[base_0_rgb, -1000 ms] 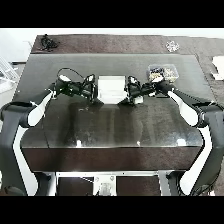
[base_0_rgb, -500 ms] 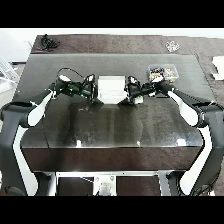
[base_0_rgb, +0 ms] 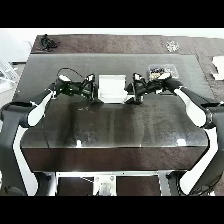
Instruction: Fold the box and place the chain.
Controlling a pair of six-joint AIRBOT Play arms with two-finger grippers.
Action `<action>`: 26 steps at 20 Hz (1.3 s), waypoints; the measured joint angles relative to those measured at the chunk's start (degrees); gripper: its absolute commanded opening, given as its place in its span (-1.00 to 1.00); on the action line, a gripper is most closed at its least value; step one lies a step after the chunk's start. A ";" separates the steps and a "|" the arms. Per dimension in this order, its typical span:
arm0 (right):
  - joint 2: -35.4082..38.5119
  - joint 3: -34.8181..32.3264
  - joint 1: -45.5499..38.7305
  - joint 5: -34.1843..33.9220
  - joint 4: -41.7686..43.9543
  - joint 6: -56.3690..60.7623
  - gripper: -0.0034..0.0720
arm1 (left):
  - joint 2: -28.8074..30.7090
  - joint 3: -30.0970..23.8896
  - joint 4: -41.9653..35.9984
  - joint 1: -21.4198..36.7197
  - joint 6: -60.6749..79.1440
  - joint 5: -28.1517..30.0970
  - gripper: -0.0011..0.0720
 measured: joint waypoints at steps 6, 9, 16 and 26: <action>4.94 -0.02 -4.33 3.61 1.46 2.21 1.00 | 0.00 0.00 0.13 0.02 0.00 -0.35 0.78; 7.34 -0.02 -5.20 7.89 7.87 5.27 -0.41 | 0.00 0.00 0.13 0.02 0.00 -0.39 0.78; 8.50 -0.02 -1.86 6.64 17.73 10.75 -0.90 | 0.00 0.00 0.13 0.02 0.00 -0.42 0.78; 1.64 6.95 2.95 -5.92 6.95 20.92 -0.90 | 0.00 0.00 0.15 0.02 0.00 -0.44 0.78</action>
